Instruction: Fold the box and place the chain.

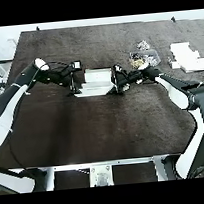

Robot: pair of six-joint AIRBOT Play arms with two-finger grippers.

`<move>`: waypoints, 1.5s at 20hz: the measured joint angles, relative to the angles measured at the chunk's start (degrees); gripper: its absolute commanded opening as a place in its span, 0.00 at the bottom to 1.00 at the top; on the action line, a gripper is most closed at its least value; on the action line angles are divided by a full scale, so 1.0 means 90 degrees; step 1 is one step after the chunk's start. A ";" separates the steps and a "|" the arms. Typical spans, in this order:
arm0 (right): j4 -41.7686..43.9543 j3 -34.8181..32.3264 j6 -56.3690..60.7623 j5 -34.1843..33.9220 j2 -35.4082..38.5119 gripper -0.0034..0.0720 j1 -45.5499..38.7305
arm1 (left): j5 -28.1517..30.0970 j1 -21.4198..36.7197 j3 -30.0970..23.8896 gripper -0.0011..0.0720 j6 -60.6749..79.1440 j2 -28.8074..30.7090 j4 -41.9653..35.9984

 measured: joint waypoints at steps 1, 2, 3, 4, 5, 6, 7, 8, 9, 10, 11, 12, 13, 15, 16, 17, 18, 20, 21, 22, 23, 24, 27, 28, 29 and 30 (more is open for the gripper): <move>-0.0002 0.0000 0.0000 0.0000 0.0000 0.71 0.0000 | 0.0005 -0.0017 0.0027 0.86 -0.0005 -0.0056 0.0039; 0.0000 0.0000 0.0000 -0.0002 0.0002 0.71 0.0000 | -0.0002 -0.0032 0.0083 0.86 -0.0005 -0.0124 0.0066; -0.0002 0.0000 0.0000 0.0000 0.0002 0.71 0.0000 | -0.0027 -0.0046 0.0175 0.86 -0.0005 -0.0206 0.0073; -0.0002 0.0000 0.0000 0.0000 0.0000 0.71 0.0000 | -0.0080 -0.0053 0.0294 0.86 -0.0005 -0.0294 0.0087; 0.0000 0.0000 0.0000 0.0000 0.0000 0.71 0.0000 | -0.0182 -0.0056 0.0442 0.86 -0.0005 -0.0396 0.0092; -0.0002 0.0000 0.0000 0.0000 0.0000 0.71 0.0000 | -0.0291 -0.0058 0.0590 0.86 -0.0007 -0.0486 0.0095; -0.0002 0.0000 0.0000 0.0000 0.0002 0.71 0.0000 | -0.0420 -0.0061 0.0748 0.86 -0.0019 -0.0578 0.0087; -0.0002 0.0000 0.0000 0.0000 0.0000 0.71 0.0000 | -0.0542 -0.0063 0.0884 0.86 -0.0039 -0.0656 0.0080; -0.0002 0.0000 0.0000 0.0000 0.0002 0.71 0.0000 | -0.0692 -0.0063 0.1003 0.86 -0.0075 -0.0729 0.0085; -0.0002 0.0000 0.0002 0.0000 0.0002 0.71 0.0000 | -0.0794 -0.0066 0.1088 0.86 -0.0112 -0.0787 0.0112; -0.0002 0.0000 0.0000 0.0000 0.0000 0.71 0.0000 | -0.0869 -0.0066 0.1149 0.86 -0.0136 -0.0826 0.0141; -0.0002 0.0000 0.0000 0.0000 0.0000 0.71 0.0000 | -0.0918 -0.0068 0.1190 0.86 -0.0155 -0.0852 0.0180; -0.0002 0.0000 0.0000 0.0000 0.0000 0.71 0.0000 | -0.0954 -0.0068 0.1224 0.86 -0.0170 -0.0874 0.0211; -0.0002 0.0000 0.0000 0.0000 0.0002 0.71 0.0000 | -0.0969 -0.0058 0.1265 0.86 -0.0170 -0.0899 0.0238; 0.0000 0.0000 0.0000 0.0000 0.0000 0.71 0.0000 | -0.0969 -0.0041 0.1277 0.86 -0.0168 -0.0908 0.0253; -0.0002 0.0000 0.0002 0.0000 0.0000 0.71 0.0000 | -0.0969 -0.0015 0.1290 0.85 -0.0163 -0.0918 0.0253; -0.0002 0.0000 0.0000 0.0000 0.0000 0.71 0.0000 | -0.0957 0.0015 0.1302 0.85 -0.0138 -0.0933 0.0250; 0.0000 0.0000 0.0000 0.0000 0.0000 0.71 0.0000 | -0.0962 0.0041 0.1341 0.85 -0.0095 -0.1001 0.0243; -0.0002 0.0000 0.0000 0.0000 0.0002 0.71 0.0000 | -0.0979 0.0049 0.1358 0.85 -0.0070 -0.1039 0.0204; 0.0000 0.0000 0.0000 0.0000 0.0000 0.71 0.0000 | -0.0993 0.0051 0.1367 0.85 -0.0058 -0.1081 0.0168; 0.0000 0.0000 0.0000 0.0000 0.0000 0.71 0.0000 | -0.1010 0.0056 0.1372 0.85 -0.0046 -0.1117 0.0114; -0.0002 0.0000 0.0000 0.0000 0.0000 0.71 0.0000 | -0.1015 0.0061 0.1382 0.85 -0.0029 -0.1149 0.0053; -0.0002 0.0000 0.0000 0.0000 0.0000 0.71 0.0000 | -0.1025 0.0068 0.1387 0.85 -0.0012 -0.1251 -0.0087; 0.0000 0.0000 0.0000 0.0000 0.0000 0.71 0.0000 | -0.1032 0.0068 0.1387 0.85 -0.0005 -0.1275 -0.0117; 0.0000 0.0000 0.0000 0.0000 0.0000 0.71 0.0000 | -0.1044 0.0070 0.1387 0.85 -0.0002 -0.1304 -0.0151; -0.0002 0.0000 0.0000 0.0000 0.0000 0.71 0.0000 | -0.1042 0.0070 0.1387 0.85 -0.0002 -0.1336 -0.0177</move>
